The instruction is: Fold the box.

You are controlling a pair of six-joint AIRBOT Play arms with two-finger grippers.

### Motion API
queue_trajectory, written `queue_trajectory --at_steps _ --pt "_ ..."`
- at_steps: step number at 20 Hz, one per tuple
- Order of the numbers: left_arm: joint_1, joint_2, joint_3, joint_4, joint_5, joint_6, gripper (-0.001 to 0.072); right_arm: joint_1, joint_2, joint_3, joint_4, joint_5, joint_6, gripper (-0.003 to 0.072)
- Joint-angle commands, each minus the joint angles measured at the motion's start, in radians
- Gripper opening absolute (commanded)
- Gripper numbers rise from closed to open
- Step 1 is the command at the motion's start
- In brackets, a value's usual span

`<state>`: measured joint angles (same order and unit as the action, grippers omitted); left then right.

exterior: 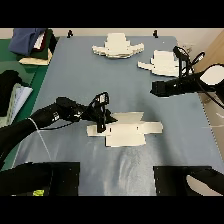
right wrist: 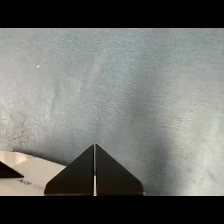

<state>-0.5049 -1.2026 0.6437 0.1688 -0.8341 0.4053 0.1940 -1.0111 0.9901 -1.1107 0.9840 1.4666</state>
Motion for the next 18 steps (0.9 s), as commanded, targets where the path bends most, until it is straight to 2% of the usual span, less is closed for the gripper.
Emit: queue_trajectory --at_steps 1,8,13,18 --pt "-0.004 0.018 -0.003 0.037 -0.063 -0.084 0.0016 0.001 -0.005 -0.001 0.0 -0.002 0.0 0.0015" --pt "-0.03 -0.009 -0.047 0.033 0.023 -0.054 0.0016 0.001 -0.006 -0.001 0.0 -0.003 0.0 0.0015" --pt "-0.069 -0.009 -0.067 0.039 0.022 -0.055 0.0016 0.001 -0.006 -0.001 0.0 -0.006 0.0 0.0015" --pt "-0.067 -0.005 -0.066 0.041 0.029 -0.059 0.0017 0.001 -0.006 -0.001 0.0 0.003 0.0 0.0015"
